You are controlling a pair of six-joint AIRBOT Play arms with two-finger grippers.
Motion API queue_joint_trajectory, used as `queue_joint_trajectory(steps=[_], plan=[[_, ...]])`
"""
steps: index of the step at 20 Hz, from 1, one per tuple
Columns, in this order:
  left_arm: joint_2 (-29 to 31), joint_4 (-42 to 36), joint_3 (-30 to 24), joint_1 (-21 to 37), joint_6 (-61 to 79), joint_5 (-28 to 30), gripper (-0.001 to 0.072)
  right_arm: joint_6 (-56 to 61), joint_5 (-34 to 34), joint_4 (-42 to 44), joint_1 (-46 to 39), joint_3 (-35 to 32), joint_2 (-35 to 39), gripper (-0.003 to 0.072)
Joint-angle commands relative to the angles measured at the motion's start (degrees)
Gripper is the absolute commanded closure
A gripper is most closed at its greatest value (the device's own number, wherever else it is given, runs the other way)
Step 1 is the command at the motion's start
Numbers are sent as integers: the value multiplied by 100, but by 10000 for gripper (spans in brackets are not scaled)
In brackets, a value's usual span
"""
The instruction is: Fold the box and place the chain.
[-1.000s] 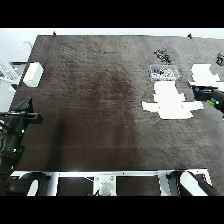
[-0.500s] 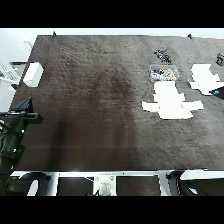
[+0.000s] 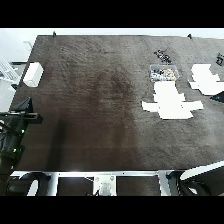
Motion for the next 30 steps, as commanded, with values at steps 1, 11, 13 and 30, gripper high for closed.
queue_joint_trajectory(steps=[1, 11, 13, 30], plan=[[0, 0, 0, 4, 0, 2, 688, -240, -20, -68, -7, 168, -341, 333], [0, 0, 0, 4, 0, 2, 688, -332, -186, 63, -2, 177, -881, 183], [0, 0, 0, 4, 0, 2, 687, -348, -160, 232, -2, 177, -922, 184], [0, 0, 0, 4, 0, 2, 688, -236, 846, 966, 175, -109, -1158, 199]])
